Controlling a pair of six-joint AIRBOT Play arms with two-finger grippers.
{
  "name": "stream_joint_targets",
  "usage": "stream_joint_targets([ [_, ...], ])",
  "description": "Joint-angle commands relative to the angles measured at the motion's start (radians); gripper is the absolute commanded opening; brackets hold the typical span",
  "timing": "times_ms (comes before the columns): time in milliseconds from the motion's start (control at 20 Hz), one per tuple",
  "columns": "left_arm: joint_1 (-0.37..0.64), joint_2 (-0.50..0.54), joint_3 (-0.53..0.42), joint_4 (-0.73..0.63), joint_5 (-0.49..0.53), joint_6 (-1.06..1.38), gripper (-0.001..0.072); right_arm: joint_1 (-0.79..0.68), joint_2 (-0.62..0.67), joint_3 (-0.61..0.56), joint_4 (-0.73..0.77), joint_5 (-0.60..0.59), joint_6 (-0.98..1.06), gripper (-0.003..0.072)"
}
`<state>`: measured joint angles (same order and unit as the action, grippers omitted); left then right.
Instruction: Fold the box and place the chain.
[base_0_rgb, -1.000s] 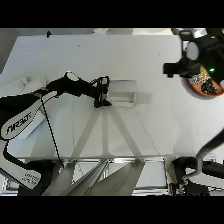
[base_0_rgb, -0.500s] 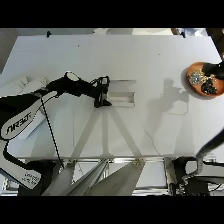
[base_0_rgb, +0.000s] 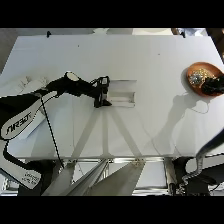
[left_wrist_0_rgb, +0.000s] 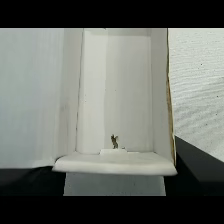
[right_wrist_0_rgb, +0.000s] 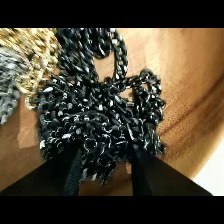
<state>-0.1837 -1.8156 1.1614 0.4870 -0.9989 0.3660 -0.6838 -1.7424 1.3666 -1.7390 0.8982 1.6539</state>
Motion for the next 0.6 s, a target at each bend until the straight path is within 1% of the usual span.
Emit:
stream_joint_targets([
  [0, 0.001, 0.001, 0.000, 0.000, 0.000, 0.000, 0.0500, -0.007, -0.030, -0.001, 0.029, -0.017, -0.006, 0.0293],
  [50, 0.001, 0.001, 0.000, 0.000, 0.000, 0.000, 0.0500, -0.007, -0.030, -0.001, 0.033, -0.015, -0.006, 0.0237],
  [100, 0.001, 0.001, 0.000, 0.000, 0.000, 0.000, 0.0500, -0.007, -0.028, -0.001, 0.039, -0.002, -0.006, 0.0010],
  [250, 0.001, 0.001, 0.000, 0.000, 0.000, 0.000, 0.0500, -0.007, 0.008, 0.000, 0.055, 0.039, -0.011, 0.0014],
  [450, 0.001, 0.001, 0.000, 0.000, 0.000, 0.000, 0.0500, -0.002, 0.145, -0.001, 0.055, 0.065, -0.014, 0.0013],
  [550, 0.001, 0.001, 0.000, 0.000, 0.000, 0.000, 0.0500, 0.016, 0.224, -0.001, 0.054, 0.108, -0.014, 0.0012],
])
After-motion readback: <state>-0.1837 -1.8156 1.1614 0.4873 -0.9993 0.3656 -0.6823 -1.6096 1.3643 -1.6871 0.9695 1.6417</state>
